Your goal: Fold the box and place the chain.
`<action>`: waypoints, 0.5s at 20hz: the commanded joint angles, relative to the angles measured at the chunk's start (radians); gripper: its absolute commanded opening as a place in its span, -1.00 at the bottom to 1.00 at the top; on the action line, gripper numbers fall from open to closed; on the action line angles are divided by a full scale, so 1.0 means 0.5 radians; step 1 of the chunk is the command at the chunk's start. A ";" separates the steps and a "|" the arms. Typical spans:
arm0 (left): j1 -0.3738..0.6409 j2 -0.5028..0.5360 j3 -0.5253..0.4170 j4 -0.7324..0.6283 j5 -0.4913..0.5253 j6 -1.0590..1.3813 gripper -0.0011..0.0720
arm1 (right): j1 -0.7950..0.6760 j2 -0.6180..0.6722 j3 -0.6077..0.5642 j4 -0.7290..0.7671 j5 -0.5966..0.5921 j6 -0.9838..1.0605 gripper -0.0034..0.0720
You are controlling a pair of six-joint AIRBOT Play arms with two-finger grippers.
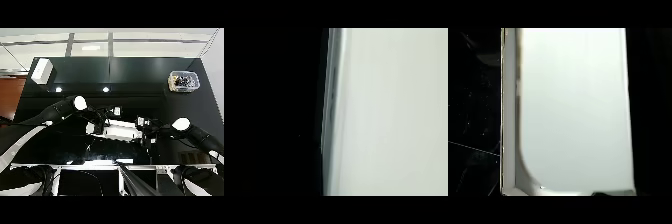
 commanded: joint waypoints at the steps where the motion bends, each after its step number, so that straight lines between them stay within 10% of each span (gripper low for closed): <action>1: 0.001 0.001 0.002 -0.001 0.003 -0.001 -0.91 | 0.011 -0.011 -0.005 -0.062 -0.037 0.088 0.69; 10: 0.002 0.002 0.059 -0.001 0.001 -0.032 -0.90 | 0.011 -0.034 -0.004 -0.076 -0.101 0.006 0.69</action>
